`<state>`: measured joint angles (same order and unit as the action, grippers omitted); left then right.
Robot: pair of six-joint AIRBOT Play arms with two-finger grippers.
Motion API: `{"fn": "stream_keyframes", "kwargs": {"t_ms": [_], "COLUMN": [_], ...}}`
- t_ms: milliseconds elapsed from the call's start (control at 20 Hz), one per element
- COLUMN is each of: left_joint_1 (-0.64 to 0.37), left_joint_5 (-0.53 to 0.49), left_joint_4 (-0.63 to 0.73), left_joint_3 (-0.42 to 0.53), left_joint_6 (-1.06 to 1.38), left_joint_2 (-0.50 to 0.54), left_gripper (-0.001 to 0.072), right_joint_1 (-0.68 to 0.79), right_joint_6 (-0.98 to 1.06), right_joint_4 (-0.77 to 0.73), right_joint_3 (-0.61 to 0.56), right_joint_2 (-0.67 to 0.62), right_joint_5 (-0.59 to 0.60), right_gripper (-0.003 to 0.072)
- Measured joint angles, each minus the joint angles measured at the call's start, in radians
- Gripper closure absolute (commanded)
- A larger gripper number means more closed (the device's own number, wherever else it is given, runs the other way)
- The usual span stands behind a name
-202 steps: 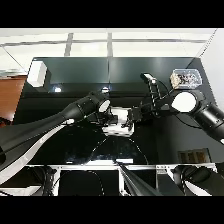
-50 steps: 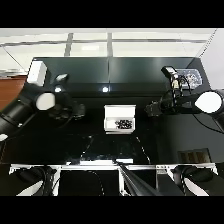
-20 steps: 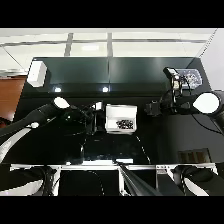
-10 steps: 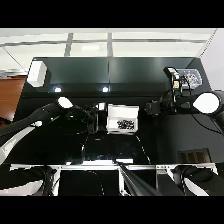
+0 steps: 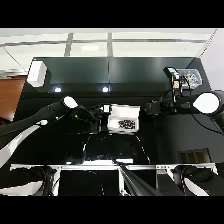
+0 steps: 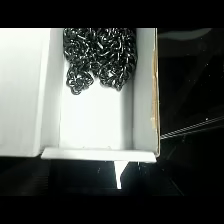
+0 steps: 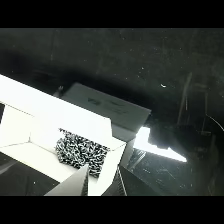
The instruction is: Fold the box and place the chain.
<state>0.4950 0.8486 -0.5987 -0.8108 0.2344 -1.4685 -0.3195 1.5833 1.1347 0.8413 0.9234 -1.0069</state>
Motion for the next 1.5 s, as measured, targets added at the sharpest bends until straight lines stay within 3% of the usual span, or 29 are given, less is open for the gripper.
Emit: {"fn": "stream_keyframes", "kwargs": {"t_ms": [150, 200, 300, 400, 450, 500, 750, 900, 1250, 1500], "left_joint_1": [0.011, 0.013, 0.018, 0.02, 0.022, 0.023, 0.026, 0.026, 0.026, 0.026], "left_joint_5": [0.0, 0.0, 0.0, 0.0, 0.0, 0.0, 0.0, 0.0, 0.0, 0.0], "left_joint_4": [0.002, 0.005, 0.01, 0.012, 0.013, 0.014, 0.015, 0.015, 0.016, 0.016], "left_joint_3": [-0.001, -0.002, -0.002, -0.002, -0.002, -0.002, -0.002, -0.002, -0.002, -0.002], "left_joint_6": [0.005, 0.006, 0.007, 0.006, 0.006, 0.006, 0.006, 0.003, 0.003, 0.002], "left_joint_2": [-0.001, -0.001, -0.001, -0.002, -0.002, -0.002, -0.002, -0.002, -0.002, -0.002], "left_gripper": [0.0001, 0.0057, 0.0337, 0.0361, 0.0361, 0.0361, 0.036, 0.036, 0.036, 0.036], "right_joint_1": [0.0, 0.0, 0.0, 0.0, 0.0, 0.0, 0.0, 0.0, 0.026, 0.004], "right_joint_6": [0.0, 0.0, 0.0, 0.0, 0.0, 0.005, 0.026, -0.064, -0.661, -1.025], "right_joint_4": [0.0, 0.0, 0.0, 0.0, 0.0, -0.001, -0.049, -0.124, -0.209, -0.227], "right_joint_3": [0.0, 0.0, 0.0, 0.0, -0.002, -0.005, -0.01, -0.011, 0.064, 0.076], "right_joint_2": [0.0, 0.0, 0.0, 0.002, 0.005, 0.011, 0.089, 0.163, 0.216, 0.228], "right_joint_5": [0.003, 0.005, 0.01, 0.021, 0.032, 0.046, 0.222, 0.248, -0.07, -0.131], "right_gripper": [0.0481, 0.0481, 0.049, 0.0487, 0.0328, -0.0014, -0.0015, -0.0014, -0.0014, -0.0014]}}
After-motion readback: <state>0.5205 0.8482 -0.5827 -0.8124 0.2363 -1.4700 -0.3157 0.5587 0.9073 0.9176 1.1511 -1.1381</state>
